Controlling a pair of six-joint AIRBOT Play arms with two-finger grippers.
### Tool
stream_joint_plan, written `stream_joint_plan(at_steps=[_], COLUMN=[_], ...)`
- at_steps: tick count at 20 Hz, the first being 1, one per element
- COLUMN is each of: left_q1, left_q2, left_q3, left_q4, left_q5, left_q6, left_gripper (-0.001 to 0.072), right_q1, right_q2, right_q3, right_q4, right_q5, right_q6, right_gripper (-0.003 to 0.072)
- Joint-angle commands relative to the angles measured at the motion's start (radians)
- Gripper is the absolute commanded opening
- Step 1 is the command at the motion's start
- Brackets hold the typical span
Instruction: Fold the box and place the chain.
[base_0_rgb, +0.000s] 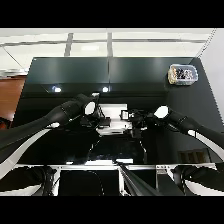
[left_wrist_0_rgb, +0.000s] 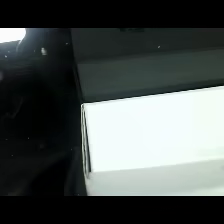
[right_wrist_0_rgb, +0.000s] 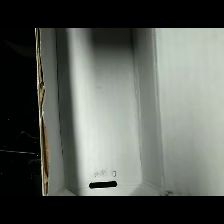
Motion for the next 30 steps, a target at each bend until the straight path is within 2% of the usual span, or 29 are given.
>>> stream_joint_plan(at_steps=[1,5,6,7,10,11,12,13,14,16,17,18,19,20,30], left_q1=[-0.013,-0.013,-0.012,-0.013,-0.013,-0.013,-0.012,-0.013,-0.012,-0.013,-0.013,-0.013,-0.013,-0.013,-0.013], left_q2=[-0.009,-0.009,-0.009,-0.009,-0.009,-0.009,-0.009,-0.010,-0.010,-0.010,-0.010,-0.010,-0.010,-0.010,-0.010], left_q3=[0.010,0.023,0.023,0.023,0.023,0.024,0.024,0.026,0.029,0.034,0.035,0.035,0.035,0.035,0.035], left_q4=[0.018,0.019,0.021,0.021,0.020,0.019,0.012,0.013,0.015,0.026,0.026,0.029,0.032,0.036,0.035], left_q5=[-0.008,-0.014,-0.015,-0.014,-0.014,-0.014,-0.015,-0.020,-0.027,-0.033,-0.032,-0.030,-0.029,-0.029,-0.033], left_q6=[-0.023,-0.025,-0.039,-0.038,-0.041,-0.041,-0.041,-0.045,-0.045,-0.046,-0.048,-0.048,-0.048,-0.048,-0.045], left_gripper=[0.0268,0.0268,0.0185,0.0021,0.0022,0.0040,0.0221,0.0445,0.0484,0.0480,0.0420,0.0210,0.0076,0.0026,0.0023], right_q1=[0.001,0.001,0.001,0.001,0.001,0.001,0.001,0.001,0.001,0.001,0.001,0.001,0.001,0.001,0.001], right_q2=[0.000,0.000,0.000,0.000,0.000,0.000,0.000,0.000,0.000,0.000,0.000,0.000,0.000,0.000,0.000], right_q3=[0.000,0.000,0.000,0.000,0.000,0.000,0.000,0.000,0.000,0.000,0.000,0.000,0.000,0.000,0.000], right_q4=[0.000,0.000,0.000,0.000,0.000,0.000,0.000,0.000,0.000,0.000,0.000,0.000,0.000,0.000,0.000], right_q5=[0.000,0.000,0.000,0.000,0.000,0.000,0.000,0.000,0.000,0.000,0.000,0.000,0.000,0.000,0.000], right_q6=[0.000,0.000,0.000,0.000,0.000,0.000,0.000,0.000,0.000,0.000,0.000,0.000,0.000,0.000,0.000], right_gripper=[0.0016,0.0016,0.0016,0.0016,0.0016,0.0016,0.0016,0.0016,0.0016,0.0016,0.0016,0.0016,0.0016,0.0016,0.0016])
